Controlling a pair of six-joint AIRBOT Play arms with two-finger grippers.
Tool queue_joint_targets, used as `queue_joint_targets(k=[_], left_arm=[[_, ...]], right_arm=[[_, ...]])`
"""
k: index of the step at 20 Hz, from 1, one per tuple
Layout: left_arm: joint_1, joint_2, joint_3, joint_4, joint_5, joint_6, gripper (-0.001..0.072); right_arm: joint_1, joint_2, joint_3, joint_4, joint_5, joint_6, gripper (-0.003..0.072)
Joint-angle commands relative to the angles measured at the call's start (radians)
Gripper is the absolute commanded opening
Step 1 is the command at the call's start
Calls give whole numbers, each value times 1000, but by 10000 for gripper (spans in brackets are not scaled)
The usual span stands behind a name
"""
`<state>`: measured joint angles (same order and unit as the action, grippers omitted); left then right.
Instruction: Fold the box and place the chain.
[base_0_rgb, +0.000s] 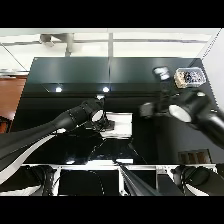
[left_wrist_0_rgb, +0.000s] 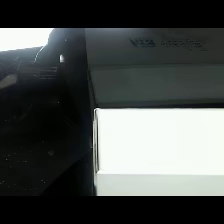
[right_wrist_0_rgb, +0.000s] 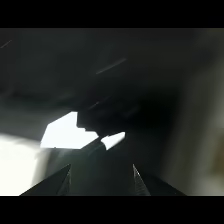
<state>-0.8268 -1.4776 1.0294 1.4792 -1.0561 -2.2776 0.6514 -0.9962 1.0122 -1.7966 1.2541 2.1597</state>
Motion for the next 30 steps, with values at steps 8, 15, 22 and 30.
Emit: queue_joint_targets(k=[8,15,22,30], left_arm=[[0,0,0,1,0,0,28],[0,0,0,0,-2,0,28],[0,0,0,0,-2,0,28],[0,0,0,0,-4,0,28]], right_arm=[[-728,-121,-145,-134,-602,90,720],[-886,-567,388,305,-404,-25,613],[-887,-885,769,367,-108,85,607],[-890,-975,780,465,-205,115,607]])
